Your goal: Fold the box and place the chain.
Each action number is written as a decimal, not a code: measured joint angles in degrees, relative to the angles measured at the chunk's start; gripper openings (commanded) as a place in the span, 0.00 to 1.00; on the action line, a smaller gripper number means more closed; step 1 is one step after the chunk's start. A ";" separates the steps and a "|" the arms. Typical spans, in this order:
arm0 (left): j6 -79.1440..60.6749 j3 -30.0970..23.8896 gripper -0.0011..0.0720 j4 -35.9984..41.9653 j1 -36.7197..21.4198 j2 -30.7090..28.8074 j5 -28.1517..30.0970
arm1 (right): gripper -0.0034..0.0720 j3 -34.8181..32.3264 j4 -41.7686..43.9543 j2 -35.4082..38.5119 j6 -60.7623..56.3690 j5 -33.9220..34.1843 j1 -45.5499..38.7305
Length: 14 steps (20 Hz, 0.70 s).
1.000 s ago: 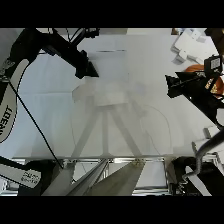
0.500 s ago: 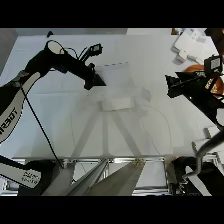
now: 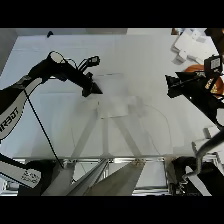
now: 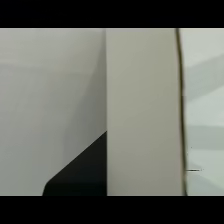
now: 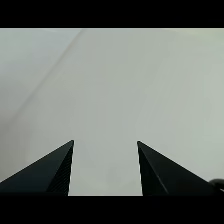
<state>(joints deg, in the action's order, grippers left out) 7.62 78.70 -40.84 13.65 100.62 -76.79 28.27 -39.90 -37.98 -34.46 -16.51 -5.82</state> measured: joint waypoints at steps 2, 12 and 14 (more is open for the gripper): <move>0.24 -0.13 0.02 -1.66 -0.22 -0.04 -2.14 | 0.63 0.00 0.00 0.00 0.00 0.00 0.00; -9.94 -0.22 0.02 -1.99 0.26 2.47 2.23 | 0.63 0.00 0.00 0.00 -0.02 0.00 0.00; -11.72 -0.22 0.02 -0.76 0.44 2.75 3.98 | 0.63 0.00 0.02 0.00 -0.02 0.00 0.00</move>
